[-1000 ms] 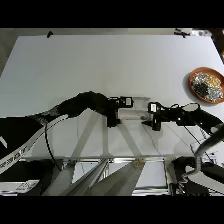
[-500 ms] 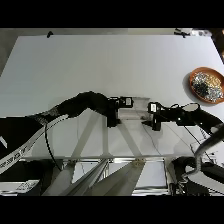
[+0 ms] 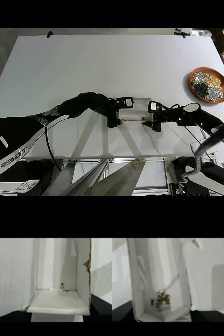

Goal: Fold the box and place the chain.

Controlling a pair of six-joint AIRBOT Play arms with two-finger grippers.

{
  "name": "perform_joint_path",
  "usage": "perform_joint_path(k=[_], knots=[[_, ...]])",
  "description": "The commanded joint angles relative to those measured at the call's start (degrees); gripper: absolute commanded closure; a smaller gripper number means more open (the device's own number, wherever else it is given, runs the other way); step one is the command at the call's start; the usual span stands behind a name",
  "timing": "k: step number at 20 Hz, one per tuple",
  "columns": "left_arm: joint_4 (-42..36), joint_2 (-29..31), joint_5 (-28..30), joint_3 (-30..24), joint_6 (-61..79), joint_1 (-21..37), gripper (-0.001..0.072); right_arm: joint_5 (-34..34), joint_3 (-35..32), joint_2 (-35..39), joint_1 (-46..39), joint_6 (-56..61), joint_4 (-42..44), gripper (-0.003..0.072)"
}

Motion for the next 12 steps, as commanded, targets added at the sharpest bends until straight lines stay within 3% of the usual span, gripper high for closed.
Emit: perform_joint_path(k=[1, 8, 12], knots=[[0.17, 0.09, -0.04, -0.02, -0.2, 0.09, 0.0435, 1.33, 0.09, 3.74, -0.02, 2.78, -2.1, -0.002], [0.17, 0.13, -0.37, -0.02, -0.22, 0.09, 0.0434, 1.33, 0.09, 14.88, -0.02, 14.16, -16.83, -0.0024], [0.7, 0.24, -3.32, -0.02, -3.82, 0.11, 0.0434, 2.27, 0.09, 19.12, -0.02, 23.82, -27.89, -0.0024]])
